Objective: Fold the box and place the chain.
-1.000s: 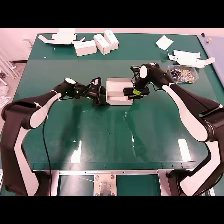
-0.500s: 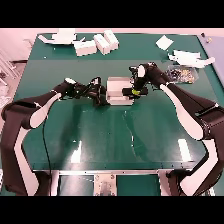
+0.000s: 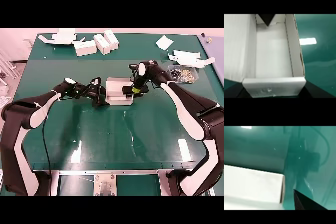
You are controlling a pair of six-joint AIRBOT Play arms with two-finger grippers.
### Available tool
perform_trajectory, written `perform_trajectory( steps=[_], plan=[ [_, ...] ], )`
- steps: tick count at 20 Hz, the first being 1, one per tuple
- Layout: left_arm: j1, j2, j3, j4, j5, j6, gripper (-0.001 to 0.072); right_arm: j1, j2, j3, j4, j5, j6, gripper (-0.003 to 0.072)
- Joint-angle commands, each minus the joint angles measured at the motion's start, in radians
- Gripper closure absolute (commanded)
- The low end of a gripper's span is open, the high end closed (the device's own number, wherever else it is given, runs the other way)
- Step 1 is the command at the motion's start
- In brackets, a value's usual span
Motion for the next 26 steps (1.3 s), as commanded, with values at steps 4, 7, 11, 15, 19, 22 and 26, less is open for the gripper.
perform_trajectory(
  steps=[4,7,11,15,19,22,26],
  plan=[
    [0.0,0.001,0.001,-0.002,-0.001,-0.002,0.0201,-0.006,0.119,0.059,-0.105,0.062,-0.026,0.0249],
    [0.0,0.001,0.001,-0.002,-0.002,-0.002,0.0201,-0.041,0.22,0.059,-0.127,0.09,-0.117,0.0253],
    [0.0,0.001,0.001,-0.002,-0.002,-0.001,0.0201,-0.137,0.326,0.058,-0.226,0.077,-0.167,0.0257],
    [0.0,0.001,0.001,-0.002,-0.002,-0.002,0.0201,-0.289,0.345,0.053,-0.238,0.023,-0.182,0.0292],
    [0.0,0.001,0.001,-0.002,-0.002,-0.002,0.0201,-0.452,0.327,0.016,-0.225,-0.085,-0.173,0.0293],
    [0.0,0.001,0.001,-0.002,-0.001,-0.002,0.02,-0.545,0.27,0.016,-0.134,-0.207,-0.174,0.0292],
    [0.0,0.001,0.001,-0.002,0.003,-0.002,0.0201,-0.57,0.174,0.017,-0.095,-0.383,-0.19,0.0293]
  ],
)
